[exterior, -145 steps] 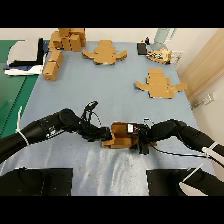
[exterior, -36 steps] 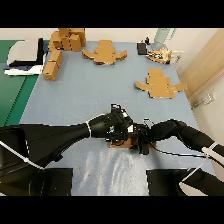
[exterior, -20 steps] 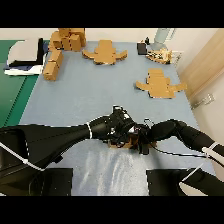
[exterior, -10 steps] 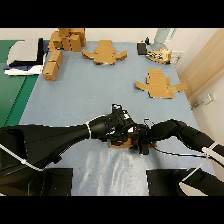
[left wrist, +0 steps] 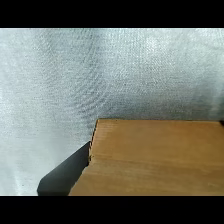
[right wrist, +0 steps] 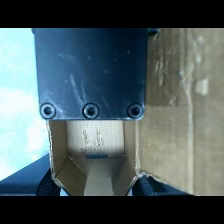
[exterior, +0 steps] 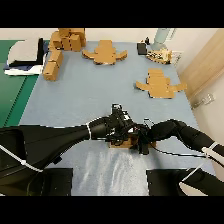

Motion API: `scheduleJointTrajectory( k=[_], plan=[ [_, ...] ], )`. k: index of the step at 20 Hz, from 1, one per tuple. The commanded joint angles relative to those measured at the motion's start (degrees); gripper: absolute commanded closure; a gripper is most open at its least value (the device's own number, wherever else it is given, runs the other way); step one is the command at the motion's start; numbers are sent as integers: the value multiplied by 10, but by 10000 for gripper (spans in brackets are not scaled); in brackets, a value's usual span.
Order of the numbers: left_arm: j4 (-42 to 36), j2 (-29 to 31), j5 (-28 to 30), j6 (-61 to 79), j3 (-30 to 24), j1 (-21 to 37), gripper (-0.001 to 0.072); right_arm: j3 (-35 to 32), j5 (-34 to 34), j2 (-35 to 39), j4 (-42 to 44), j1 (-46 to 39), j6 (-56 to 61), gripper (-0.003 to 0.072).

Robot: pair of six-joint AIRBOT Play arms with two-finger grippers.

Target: Fold the box.

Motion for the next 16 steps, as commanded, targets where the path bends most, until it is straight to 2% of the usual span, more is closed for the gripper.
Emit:
scheduleJointTrajectory(
  k=[1, 3, 4, 8, 9, 10, 11, 14, 15, 16],
  plan=[
    [-1, 0, 3, -3, -1, 0, 602, 0, 0, 0, 0, 0, 0, 220],
    [-3, 0, 7, -3, -1, -1, 604, 0, 0, 0, 0, 0, 0, 220],
    [-3, 0, 9, -3, -1, -2, 695, 0, 0, 0, 0, 0, 0, 220],
    [-3, 0, 10, -2, 0, -7, 691, 0, 0, 0, 0, 0, 0, 220],
    [-3, 0, 9, -2, 0, -7, 669, 0, 0, 0, 0, 0, 0, 220],
    [-3, 0, 9, -2, 0, -7, 366, 0, 0, 0, 0, 0, 0, 220],
    [-2, 0, 9, -6, 0, -7, 170, 0, 0, 0, 0, 0, 0, 220],
    [-1, 0, 5, -8, 0, -7, 190, 0, 0, 0, 0, 0, 0, 220],
    [0, 0, 2, -9, 0, -7, 277, 0, 0, 0, 0, 0, 0, 220],
    [3, 0, -3, -9, 0, -7, 327, 0, 0, 0, 0, 0, 0, 220]
  ],
)
